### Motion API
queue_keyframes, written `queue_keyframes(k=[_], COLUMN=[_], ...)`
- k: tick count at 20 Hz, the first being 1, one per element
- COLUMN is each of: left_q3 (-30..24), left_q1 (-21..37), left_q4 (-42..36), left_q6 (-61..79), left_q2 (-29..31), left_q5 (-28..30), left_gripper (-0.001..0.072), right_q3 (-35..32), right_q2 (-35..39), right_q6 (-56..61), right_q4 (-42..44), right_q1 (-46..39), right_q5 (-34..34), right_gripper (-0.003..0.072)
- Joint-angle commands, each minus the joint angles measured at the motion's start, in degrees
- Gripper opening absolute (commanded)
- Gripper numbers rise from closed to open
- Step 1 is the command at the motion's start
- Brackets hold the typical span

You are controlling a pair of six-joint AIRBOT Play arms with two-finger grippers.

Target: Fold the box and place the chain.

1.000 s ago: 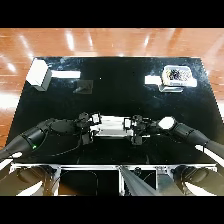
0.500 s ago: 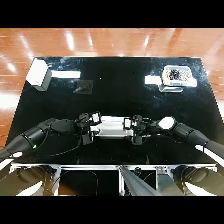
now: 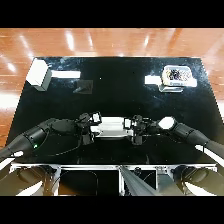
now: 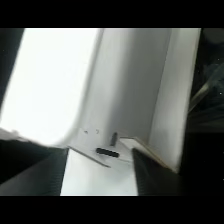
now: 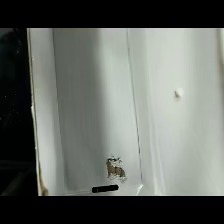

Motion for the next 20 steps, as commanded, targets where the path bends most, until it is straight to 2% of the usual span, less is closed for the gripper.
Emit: queue_keyframes(k=[1,7,10,13,16,20], left_q3=[0.1,0.1,0.1,0.1,0.1,0.1], left_q1=[0.0,0.3,3.0,6.5,6.3,3.5], left_q4=[0.9,2.1,3.2,3.6,3.3,3.0], left_q6=[0.0,0.0,-3.2,-3.7,-3.7,-3.7], left_q2=[0.0,0.0,0.1,0.5,0.5,0.5], left_q5=[-0.3,0.5,1.2,7.1,11.8,7.9], left_gripper=[0.0586,0.0562,0.0562,0.0545,0.0493,0.0494], right_q3=[0.0,0.1,0.1,0.1,0.0,0.1], right_q2=[0.0,0.0,0.0,0.0,0.0,0.0], right_q6=[0.0,0.0,0.1,0.1,0.0,0.1], right_q4=[0.0,0.0,0.0,0.0,0.1,0.1], right_q1=[0.0,0.0,0.0,0.0,0.0,0.0], right_q5=[0.0,0.0,0.0,0.0,0.0,0.0], right_gripper=[0.057,0.057,0.057,0.057,0.057,0.057])
